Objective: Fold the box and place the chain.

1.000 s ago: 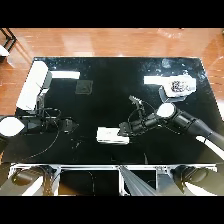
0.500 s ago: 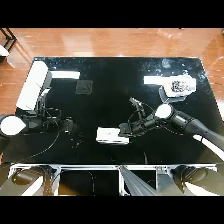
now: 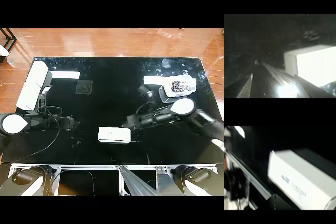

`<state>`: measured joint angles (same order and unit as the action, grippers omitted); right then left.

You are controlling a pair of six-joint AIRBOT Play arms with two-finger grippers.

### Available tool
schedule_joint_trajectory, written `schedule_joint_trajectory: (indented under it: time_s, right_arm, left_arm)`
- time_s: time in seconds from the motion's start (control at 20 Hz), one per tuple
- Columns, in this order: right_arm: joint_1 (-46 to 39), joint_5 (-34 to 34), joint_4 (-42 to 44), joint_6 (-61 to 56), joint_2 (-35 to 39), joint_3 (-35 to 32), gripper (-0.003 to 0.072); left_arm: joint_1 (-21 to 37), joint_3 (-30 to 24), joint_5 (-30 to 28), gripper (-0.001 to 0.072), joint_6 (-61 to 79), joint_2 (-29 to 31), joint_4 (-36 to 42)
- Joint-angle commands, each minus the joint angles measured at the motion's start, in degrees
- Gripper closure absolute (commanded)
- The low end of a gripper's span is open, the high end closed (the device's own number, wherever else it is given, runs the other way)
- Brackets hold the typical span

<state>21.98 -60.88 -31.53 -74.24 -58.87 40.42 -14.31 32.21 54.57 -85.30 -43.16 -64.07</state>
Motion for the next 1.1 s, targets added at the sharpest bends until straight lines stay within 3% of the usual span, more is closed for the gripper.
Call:
schedule_joint_trajectory:
  time_s: [0.0, 0.15, 0.25, 0.35, 0.55, 0.7, 1.05]
  right_arm:
    - [-6.80, -2.86, -3.58, 2.03, 8.44, 0.15, 0.0666]
    - [-9.51, -5.42, -17.00, -1.16, 10.16, 0.13, 0.0666]
    - [-9.49, -5.33, -22.97, -3.89, 10.16, -0.37, 0.0666]
    - [-9.46, -4.83, -24.81, -5.35, 10.16, -0.90, 0.0666]
    - [-9.49, -1.46, -24.92, -6.27, 10.16, -0.96, 0.0666]
    - [-9.49, 0.24, -24.94, -6.60, 10.14, -0.96, 0.0666]
    - [-9.49, 4.31, -25.11, -6.58, 10.14, -0.96, 0.0666]
  left_arm:
    - [-1.09, 3.13, -1.07, 0.0084, 9.46, -5.07, 2.80]
    - [-7.65, 9.05, -0.35, 0.0084, 32.85, -11.10, 4.74]
    - [-12.20, 10.34, -6.03, 0.0083, 37.86, -13.53, 4.83]
    - [-15.85, 10.32, -10.58, 0.0083, 43.95, -15.54, 5.77]
    - [-23.85, 10.32, -10.14, 0.0085, 66.95, -17.84, 6.40]
    - [-26.67, 10.32, -11.21, 0.0091, 68.57, -18.67, 6.75]
    - [-26.10, 10.32, -11.32, 0.0086, 64.13, -23.74, 11.32]
